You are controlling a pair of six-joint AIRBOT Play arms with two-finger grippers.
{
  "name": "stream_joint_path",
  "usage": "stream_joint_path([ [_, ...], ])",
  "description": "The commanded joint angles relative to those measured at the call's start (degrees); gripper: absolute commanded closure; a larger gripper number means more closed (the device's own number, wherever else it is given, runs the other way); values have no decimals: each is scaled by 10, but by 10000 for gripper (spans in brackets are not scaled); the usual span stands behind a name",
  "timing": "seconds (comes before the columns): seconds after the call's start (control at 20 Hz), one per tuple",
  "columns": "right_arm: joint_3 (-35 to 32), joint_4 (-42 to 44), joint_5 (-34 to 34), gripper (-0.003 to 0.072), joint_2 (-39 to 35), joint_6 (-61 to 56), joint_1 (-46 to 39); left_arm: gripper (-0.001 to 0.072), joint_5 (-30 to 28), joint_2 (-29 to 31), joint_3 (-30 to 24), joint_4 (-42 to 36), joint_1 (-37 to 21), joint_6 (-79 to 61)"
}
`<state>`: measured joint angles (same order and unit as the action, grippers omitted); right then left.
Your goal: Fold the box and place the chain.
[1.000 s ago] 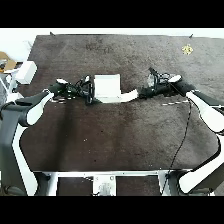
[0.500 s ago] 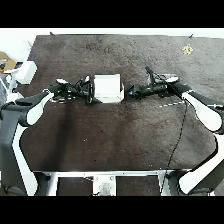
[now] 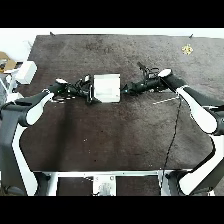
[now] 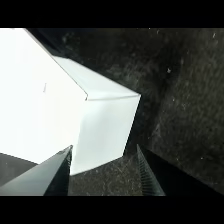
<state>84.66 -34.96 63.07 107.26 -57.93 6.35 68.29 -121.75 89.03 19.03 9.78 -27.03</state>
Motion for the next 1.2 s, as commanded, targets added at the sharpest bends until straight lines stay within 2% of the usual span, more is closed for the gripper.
stream_joint_path([
  [0.0, 37, -69, -4, 211, 0, -54, 19, 435, 0, 0, 0, 0, 0, 0],
  [0.35, 55, -185, -31, 211, 0, -126, 70, 435, 0, 0, 0, 0, 0, 0],
  [0.65, 102, -344, -38, 212, 0, -226, 123, 435, 0, 0, 0, 0, 0, 0],
  [0.7, 106, -373, -37, 244, 0, -246, 133, 435, 0, 0, 0, 0, 0, 0],
  [0.9, 169, -487, 23, 245, 36, -326, 172, 435, 0, 0, 0, 0, 0, 0],
  [1.0, 204, -514, 60, 245, 61, -350, 187, 435, 0, 0, 0, 0, 0, 0],
  [1.15, 218, -523, 55, 252, 77, -398, 200, 435, 0, 0, 0, 0, 0, 0],
])
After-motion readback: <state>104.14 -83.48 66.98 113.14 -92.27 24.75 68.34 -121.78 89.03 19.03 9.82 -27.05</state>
